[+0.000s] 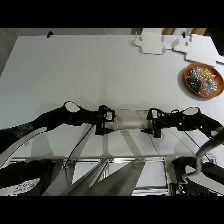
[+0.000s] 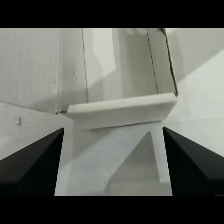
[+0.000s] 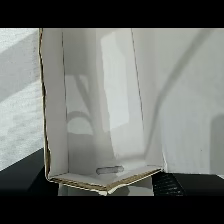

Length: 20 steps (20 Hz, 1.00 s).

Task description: Fold the box and place the chain.

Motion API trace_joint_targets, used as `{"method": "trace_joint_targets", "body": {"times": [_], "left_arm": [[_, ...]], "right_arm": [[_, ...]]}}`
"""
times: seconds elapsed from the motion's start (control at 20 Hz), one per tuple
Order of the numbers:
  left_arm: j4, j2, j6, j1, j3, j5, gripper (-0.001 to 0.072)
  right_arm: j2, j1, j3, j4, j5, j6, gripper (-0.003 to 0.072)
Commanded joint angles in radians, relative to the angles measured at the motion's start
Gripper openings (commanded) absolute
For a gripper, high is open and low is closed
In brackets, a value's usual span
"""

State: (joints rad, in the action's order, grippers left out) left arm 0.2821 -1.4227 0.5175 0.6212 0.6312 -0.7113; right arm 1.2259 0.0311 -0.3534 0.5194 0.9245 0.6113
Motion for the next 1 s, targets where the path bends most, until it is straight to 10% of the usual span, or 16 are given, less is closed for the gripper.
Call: {"method": "trace_joint_targets", "body": {"times": [0.0, 0.95], "left_arm": [[-0.067, -0.013, 0.022, 0.018, -0.002, 0.024, 0.0708], [-0.072, -0.049, 0.077, 0.011, -0.010, -0.014, 0.0710]], "right_arm": [[0.000, 0.000, 0.000, 0.000, 0.000, 0.000, 0.0396], [0.000, 0.000, 0.000, 0.000, 0.000, 0.000, 0.0396]]}}
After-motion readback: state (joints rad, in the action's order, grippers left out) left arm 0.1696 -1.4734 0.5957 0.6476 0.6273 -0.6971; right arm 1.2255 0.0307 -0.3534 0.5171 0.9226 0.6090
